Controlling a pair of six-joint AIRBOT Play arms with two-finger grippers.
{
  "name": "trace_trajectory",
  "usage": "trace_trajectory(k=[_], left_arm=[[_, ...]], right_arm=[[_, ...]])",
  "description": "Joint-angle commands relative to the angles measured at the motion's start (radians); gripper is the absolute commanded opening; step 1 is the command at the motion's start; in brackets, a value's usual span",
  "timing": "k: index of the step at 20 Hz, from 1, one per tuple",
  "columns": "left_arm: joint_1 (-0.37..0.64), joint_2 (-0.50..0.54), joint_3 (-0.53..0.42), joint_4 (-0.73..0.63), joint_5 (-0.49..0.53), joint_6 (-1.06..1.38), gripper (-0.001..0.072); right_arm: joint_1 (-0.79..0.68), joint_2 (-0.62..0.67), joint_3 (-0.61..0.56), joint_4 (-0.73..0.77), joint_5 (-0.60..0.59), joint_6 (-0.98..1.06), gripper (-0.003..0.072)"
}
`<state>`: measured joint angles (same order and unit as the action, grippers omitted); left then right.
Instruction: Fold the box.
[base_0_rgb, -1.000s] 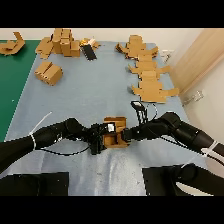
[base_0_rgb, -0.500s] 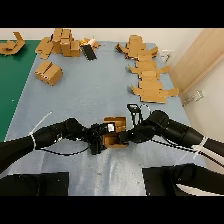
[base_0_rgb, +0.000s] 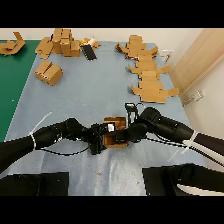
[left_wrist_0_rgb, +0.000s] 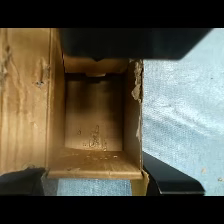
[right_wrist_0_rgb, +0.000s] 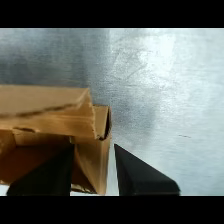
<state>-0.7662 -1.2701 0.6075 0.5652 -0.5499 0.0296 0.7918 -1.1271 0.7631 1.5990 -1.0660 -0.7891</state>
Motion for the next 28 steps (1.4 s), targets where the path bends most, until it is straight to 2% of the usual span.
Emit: trace_trajectory(k=[1,3,6,7,8,13,14,16,18,20,21,22,28], left_arm=[[0.000,-0.001,0.000,0.000,0.000,0.000,0.0410],[0.000,-0.001,0.000,0.000,0.000,0.000,0.0410],[0.000,-0.001,0.000,0.000,0.000,0.000,0.0410],[0.000,-0.001,0.000,0.000,0.000,0.000,0.0410],[0.000,-0.001,0.000,0.000,0.000,0.000,0.0410],[0.000,-0.001,0.000,0.000,0.000,0.000,0.0410],[0.000,-0.001,0.000,0.000,0.000,0.000,0.0410],[0.000,-0.001,0.000,0.000,0.000,0.000,0.0410],[0.000,-0.001,0.000,0.000,0.000,0.000,0.0410],[0.000,-0.001,0.000,0.000,0.000,0.000,0.0410],[0.000,-0.001,0.000,0.000,0.000,0.000,0.0410],[0.000,-0.001,0.000,0.000,0.000,0.000,0.0410],[0.000,-0.001,0.000,0.000,0.000,0.000,0.0410]], right_arm=[[0.006,-0.060,0.044,-0.051,-0.073,0.057,0.0369],[0.006,-0.069,0.050,-0.068,-0.080,0.079,0.0368],[0.006,-0.072,0.050,-0.071,-0.090,0.082,0.0271],[0.006,-0.073,0.050,-0.073,-0.095,0.082,0.0187],[0.006,-0.075,0.050,-0.073,-0.095,0.082,0.0138],[0.008,-0.079,0.050,-0.066,-0.087,0.073,0.0005],[0.008,-0.079,0.050,-0.066,-0.087,0.072,0.0005],[0.008,-0.079,0.050,-0.064,-0.083,0.064,0.0007],[0.008,-0.076,0.050,-0.052,-0.070,0.055,0.0249],[0.008,-0.066,0.050,-0.050,-0.071,0.055,0.0260],[0.008,-0.055,0.050,-0.049,-0.071,0.055,0.0331],[0.008,-0.041,0.050,-0.047,-0.071,0.055,0.0371],[-0.006,0.097,0.050,-0.047,-0.081,0.060,0.0369]])
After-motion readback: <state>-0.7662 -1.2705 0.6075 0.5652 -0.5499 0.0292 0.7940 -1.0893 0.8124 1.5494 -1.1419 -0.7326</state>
